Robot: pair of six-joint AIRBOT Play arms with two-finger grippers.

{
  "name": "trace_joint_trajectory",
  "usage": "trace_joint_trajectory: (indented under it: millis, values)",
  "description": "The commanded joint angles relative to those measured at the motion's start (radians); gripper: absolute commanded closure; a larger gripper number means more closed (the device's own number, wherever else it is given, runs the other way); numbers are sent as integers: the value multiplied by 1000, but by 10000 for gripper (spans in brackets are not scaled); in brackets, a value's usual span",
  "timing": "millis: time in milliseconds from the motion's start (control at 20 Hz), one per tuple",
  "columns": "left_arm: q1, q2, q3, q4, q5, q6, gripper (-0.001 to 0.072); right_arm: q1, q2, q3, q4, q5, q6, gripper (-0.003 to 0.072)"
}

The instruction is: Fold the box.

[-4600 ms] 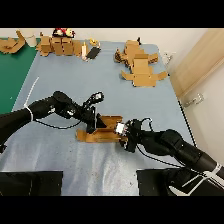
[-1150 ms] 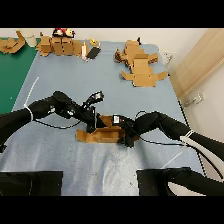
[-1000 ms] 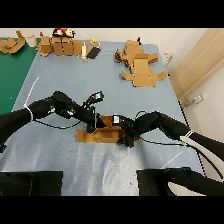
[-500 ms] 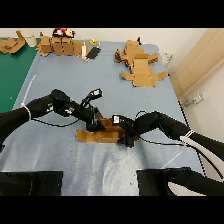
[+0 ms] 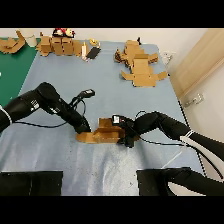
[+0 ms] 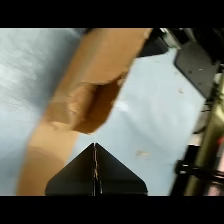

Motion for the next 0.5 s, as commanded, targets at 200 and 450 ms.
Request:
trace_joint_trajectory:
  millis: [200, 450]
  values:
    - [-65, -94, 35, -222, 174, -170, 700, 1, -1, 0, -3, 3, 0, 176]
    - [-16, -222, 99, -277, 255, -219, 700, 1, -1, 0, -3, 3, 0, 177]
